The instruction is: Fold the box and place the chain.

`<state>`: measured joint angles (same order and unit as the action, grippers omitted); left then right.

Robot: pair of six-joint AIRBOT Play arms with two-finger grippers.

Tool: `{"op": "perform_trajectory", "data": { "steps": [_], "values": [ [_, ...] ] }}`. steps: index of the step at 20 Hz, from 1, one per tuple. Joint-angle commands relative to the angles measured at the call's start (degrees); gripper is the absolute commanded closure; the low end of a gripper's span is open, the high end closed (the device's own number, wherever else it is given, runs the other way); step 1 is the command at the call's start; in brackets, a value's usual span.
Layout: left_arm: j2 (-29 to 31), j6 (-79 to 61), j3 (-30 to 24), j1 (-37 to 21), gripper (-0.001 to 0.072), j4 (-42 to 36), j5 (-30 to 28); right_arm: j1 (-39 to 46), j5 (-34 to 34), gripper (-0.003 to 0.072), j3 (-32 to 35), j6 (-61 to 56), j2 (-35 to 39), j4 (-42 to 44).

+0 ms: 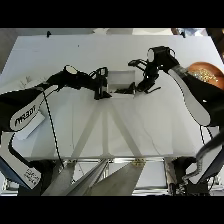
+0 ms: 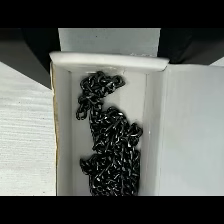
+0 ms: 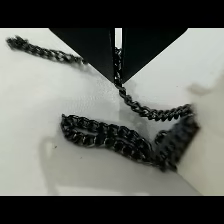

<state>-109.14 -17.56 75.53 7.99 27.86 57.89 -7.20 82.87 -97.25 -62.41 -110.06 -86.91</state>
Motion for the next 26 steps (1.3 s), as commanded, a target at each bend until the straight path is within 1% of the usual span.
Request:
{"op": "perform_trajectory", "data": {
  "steps": [1, 5, 8, 11, 13, 15, 17, 20, 22, 23, 24, 25, 26],
  "values": [
    [0.04, -0.02, 0.02, -0.04, 0.0283, 0.02, -0.02, -1.44, -1.44, 0.0674, -0.09, -0.79, 4.52, -0.22],
    [0.04, 0.00, 0.02, -0.04, 0.0283, 0.02, -0.02, -4.13, -6.86, 0.0675, -0.17, -0.74, 12.35, 1.60],
    [0.04, -0.02, 0.02, -0.04, 0.0283, 0.02, -0.02, -6.97, -12.04, 0.0674, -0.20, -0.04, 16.65, 6.84],
    [0.04, -0.02, 0.02, -0.04, 0.0283, 0.02, -0.02, -10.08, -16.76, 0.0677, -0.20, 1.81, 17.79, 11.15],
    [0.04, -0.02, 0.02, -0.04, 0.0283, 0.02, -0.02, -11.58, -18.71, 0.0676, -0.17, 1.88, 17.46, 10.45],
    [0.04, -0.02, 0.02, -0.04, 0.0283, 0.02, -0.02, -12.11, -18.56, 0.0675, -0.17, 1.81, 16.79, 9.97],
    [0.04, 0.00, 0.02, -0.04, 0.0283, 0.02, -0.02, -12.07, -17.25, 0.0674, -0.17, 1.07, 15.67, 7.43],
    [0.04, 0.00, 0.02, -0.04, 0.0283, 0.02, 0.00, -12.07, -13.60, 0.0674, -0.17, 0.70, 12.74, 1.81],
    [0.04, -0.02, 0.02, -0.04, 0.0283, 0.02, -0.02, -12.07, -11.41, 0.0671, -0.17, 0.74, 10.36, 1.70],
    [0.04, 0.00, 0.02, -0.04, 0.0283, 0.02, -0.02, -12.07, -11.08, 0.0604, -0.17, 0.72, 9.49, 1.84],
    [0.04, -0.02, 0.02, -0.04, 0.0283, 0.02, -0.02, -12.07, -11.19, 0.0421, -0.17, 0.74, 9.03, 1.84],
    [0.04, -0.02, 0.02, -0.04, 0.0283, 0.02, -0.02, -12.07, -11.52, 0.0328, -0.17, 0.81, 8.98, 1.81],
    [0.04, -0.02, 0.02, -0.04, 0.0283, 0.02, -0.02, -11.98, -11.87, 0.0328, -0.17, 1.11, 9.31, 1.33]
  ]
}}
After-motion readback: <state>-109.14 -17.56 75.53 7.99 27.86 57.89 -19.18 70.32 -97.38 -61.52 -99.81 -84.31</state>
